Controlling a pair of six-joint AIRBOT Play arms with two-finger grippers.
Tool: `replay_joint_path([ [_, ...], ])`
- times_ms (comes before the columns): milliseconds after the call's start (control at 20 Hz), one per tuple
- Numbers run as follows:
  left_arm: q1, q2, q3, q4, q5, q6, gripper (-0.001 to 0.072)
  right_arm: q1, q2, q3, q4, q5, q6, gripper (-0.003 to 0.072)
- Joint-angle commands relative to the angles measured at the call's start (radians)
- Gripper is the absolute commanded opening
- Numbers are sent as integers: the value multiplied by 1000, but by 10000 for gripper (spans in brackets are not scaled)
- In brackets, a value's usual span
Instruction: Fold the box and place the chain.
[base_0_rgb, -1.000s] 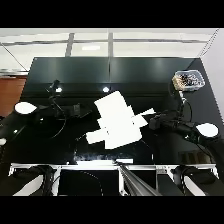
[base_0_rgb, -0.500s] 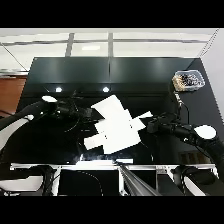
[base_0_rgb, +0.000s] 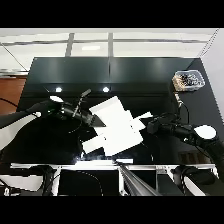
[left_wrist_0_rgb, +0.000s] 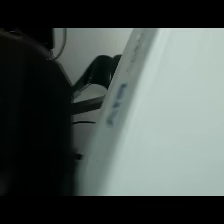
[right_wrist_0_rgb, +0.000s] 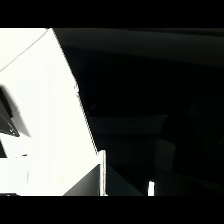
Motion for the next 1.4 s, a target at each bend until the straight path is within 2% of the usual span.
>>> replay_joint_path([
  [0,-2,-3,2,12,-34,67,107,1,1,0,-2,0,0,13],
  [50,-2,-3,3,23,-35,75,30,1,1,0,-2,1,2,13],
  [100,-1,-3,3,28,-39,75,29,0,1,0,-2,1,11,41],
  [200,0,-3,13,35,-48,76,28,-32,1,9,-19,30,43,653],
  [250,0,-3,26,49,-56,75,27,-64,1,33,-71,74,69,664],
  [400,-4,20,76,131,-70,65,26,-205,1,187,-360,294,153,664],
  [450,-13,39,91,203,-69,66,25,-245,1,247,-443,363,154,664],
  [550,-44,93,100,347,5,66,24,-288,1,323,-547,415,140,662],
  [600,-65,132,99,393,68,69,25,-290,1,337,-576,418,93,662],
  [700,-111,211,87,381,187,167,24,-287,0,334,-589,428,-62,662],
  [850,-184,293,66,381,390,330,27,-241,0,314,-623,409,-163,661],
  [900,-193,292,68,372,408,353,30,-217,0,304,-624,396,-176,661],
  [1050,-223,256,66,362,359,505,29,-127,-3,268,-632,348,-212,661],
  [1350,-257,177,67,391,354,520,29,34,-15,177,-634,267,-223,661],
])
